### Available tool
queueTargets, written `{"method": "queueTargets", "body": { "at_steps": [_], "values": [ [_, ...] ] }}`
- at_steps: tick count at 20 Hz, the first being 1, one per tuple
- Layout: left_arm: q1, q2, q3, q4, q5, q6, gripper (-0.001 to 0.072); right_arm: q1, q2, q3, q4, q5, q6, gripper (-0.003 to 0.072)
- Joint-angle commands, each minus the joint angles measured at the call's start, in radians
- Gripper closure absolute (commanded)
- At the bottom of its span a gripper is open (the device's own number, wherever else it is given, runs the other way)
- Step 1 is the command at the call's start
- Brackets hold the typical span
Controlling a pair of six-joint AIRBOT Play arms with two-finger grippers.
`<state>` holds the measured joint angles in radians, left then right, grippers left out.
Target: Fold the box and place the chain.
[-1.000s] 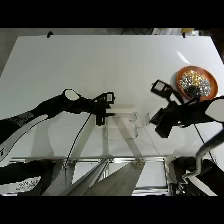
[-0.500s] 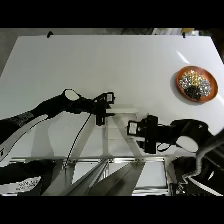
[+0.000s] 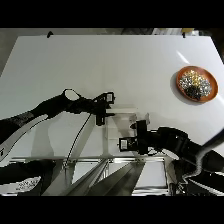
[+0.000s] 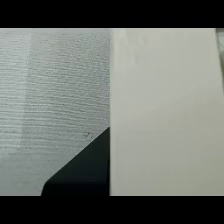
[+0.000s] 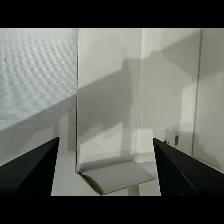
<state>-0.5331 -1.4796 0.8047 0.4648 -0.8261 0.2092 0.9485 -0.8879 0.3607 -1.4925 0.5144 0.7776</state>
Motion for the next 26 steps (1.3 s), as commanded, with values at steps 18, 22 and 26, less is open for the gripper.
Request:
{"method": "queueTargets", "body": {
  "at_steps": [18, 22, 26],
  "values": [
    [0.0, -0.001, 0.0, 0.0, 0.0, 0.0, 0.07, -0.203, 0.001, 0.068, 0.142, 0.005, -0.089, 0.0039],
    [0.0, -0.001, 0.0, 0.0, 0.0, 0.0, 0.07, -0.268, 0.001, 0.068, 0.233, 0.021, -0.205, 0.004],
    [0.0, -0.001, 0.0, 0.0, 0.0, 0.0, 0.07, -0.346, 0.001, 0.068, 0.297, 0.04, -0.278, 0.004]
  ]
}}
